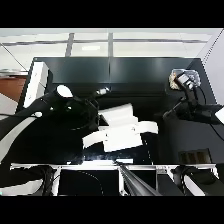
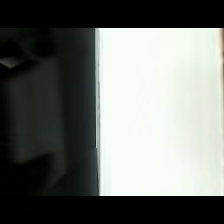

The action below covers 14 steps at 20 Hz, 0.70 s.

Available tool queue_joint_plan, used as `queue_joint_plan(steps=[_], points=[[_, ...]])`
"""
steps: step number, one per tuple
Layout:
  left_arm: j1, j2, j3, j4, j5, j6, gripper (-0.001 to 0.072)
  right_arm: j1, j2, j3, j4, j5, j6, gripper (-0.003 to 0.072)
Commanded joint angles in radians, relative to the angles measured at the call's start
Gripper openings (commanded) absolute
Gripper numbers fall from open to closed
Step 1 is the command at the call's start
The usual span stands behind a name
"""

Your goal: Fold the box and place the chain.

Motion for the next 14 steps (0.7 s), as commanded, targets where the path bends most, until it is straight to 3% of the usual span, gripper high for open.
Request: queue_joint_plan(steps=[1,3,6,14], points=[[-0.127,0.021,0.021,0.138,0.184,0.204,0.0031,0.002,-0.002,-0.079,0.034,0.006,-0.319,0.0711],[-0.138,-0.019,0.021,0.15,0.196,0.203,0.0031,0.04,-0.006,-0.165,0.106,-0.043,-0.506,0.0711],[-0.138,-0.061,0.021,0.15,0.196,0.159,0.0031,0.104,-0.024,-0.246,0.113,-0.079,-0.564,0.0712],[-0.137,-0.068,0.022,0.149,0.2,0.072,0.003,0.278,-0.174,-0.266,0.127,-0.116,-0.639,0.0711]])
